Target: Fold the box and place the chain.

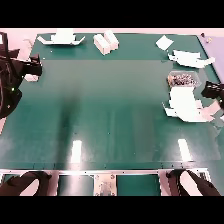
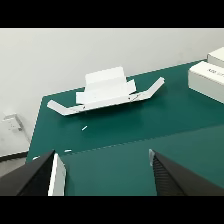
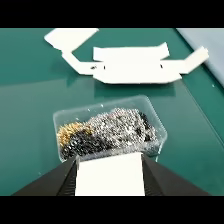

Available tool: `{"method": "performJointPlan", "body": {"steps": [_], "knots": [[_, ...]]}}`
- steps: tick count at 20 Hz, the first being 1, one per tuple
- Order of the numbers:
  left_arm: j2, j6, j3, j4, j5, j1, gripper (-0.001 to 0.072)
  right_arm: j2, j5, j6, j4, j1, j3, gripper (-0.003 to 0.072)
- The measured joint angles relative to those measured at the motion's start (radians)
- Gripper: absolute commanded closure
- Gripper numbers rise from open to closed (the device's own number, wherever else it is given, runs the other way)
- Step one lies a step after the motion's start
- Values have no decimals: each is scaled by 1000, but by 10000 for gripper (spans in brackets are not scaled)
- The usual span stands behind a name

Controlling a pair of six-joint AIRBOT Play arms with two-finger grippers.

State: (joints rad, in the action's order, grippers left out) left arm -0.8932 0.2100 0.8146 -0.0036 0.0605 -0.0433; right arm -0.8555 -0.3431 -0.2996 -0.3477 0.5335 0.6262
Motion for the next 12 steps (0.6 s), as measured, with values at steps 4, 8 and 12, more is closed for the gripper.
{"method": "performJointPlan", "body": {"steps": [4,8,12], "knots": [[0,0,0,0,0,0,-3,-141,-314,-400,-478,172,202,233],[0,0,0,0,0,0,-3,-233,-517,-585,-690,290,388,232],[0,0,0,0,0,0,-2,-360,-687,-669,-813,345,554,187]]}}
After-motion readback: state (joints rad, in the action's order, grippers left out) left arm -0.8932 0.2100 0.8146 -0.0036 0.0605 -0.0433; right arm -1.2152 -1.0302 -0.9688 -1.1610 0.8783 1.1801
